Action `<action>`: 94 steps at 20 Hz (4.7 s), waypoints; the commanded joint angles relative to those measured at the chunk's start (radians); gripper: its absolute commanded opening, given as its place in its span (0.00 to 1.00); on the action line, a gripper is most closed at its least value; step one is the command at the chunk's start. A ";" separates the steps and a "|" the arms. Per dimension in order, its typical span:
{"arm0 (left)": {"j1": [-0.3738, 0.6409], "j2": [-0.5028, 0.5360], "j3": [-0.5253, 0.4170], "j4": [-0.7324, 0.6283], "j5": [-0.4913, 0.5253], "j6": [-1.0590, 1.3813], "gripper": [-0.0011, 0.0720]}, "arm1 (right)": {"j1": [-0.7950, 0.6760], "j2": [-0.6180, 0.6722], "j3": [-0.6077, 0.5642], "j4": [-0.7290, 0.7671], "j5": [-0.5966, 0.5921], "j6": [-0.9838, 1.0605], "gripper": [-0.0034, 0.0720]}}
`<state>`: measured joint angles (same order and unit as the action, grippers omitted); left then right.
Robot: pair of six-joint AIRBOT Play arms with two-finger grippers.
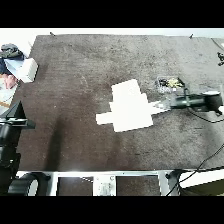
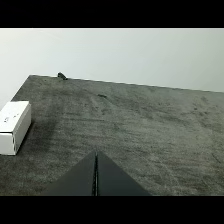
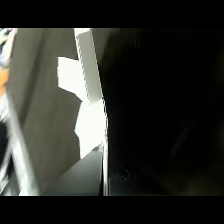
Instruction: Fold the box and place the chain.
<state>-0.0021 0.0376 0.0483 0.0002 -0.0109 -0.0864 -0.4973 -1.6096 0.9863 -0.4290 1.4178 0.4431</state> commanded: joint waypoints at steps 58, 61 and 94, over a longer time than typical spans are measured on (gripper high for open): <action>-0.113 -2.273 2.002 0.434 -1.252 -0.593 0.85 | 0.502 0.039 -0.014 0.187 -0.891 0.020 0.03; -0.114 -2.287 2.002 0.433 -1.273 -0.594 0.85 | 0.502 0.039 -0.014 0.187 -0.891 0.020 0.03; -0.166 -2.289 2.000 0.486 -1.423 -0.532 0.20 | 0.502 0.039 -0.014 0.137 -0.879 0.021 0.03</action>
<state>-0.1684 -2.2520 2.0480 0.4870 -1.4189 -0.6270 0.0044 -1.5703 0.9718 -0.2920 0.5381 0.4633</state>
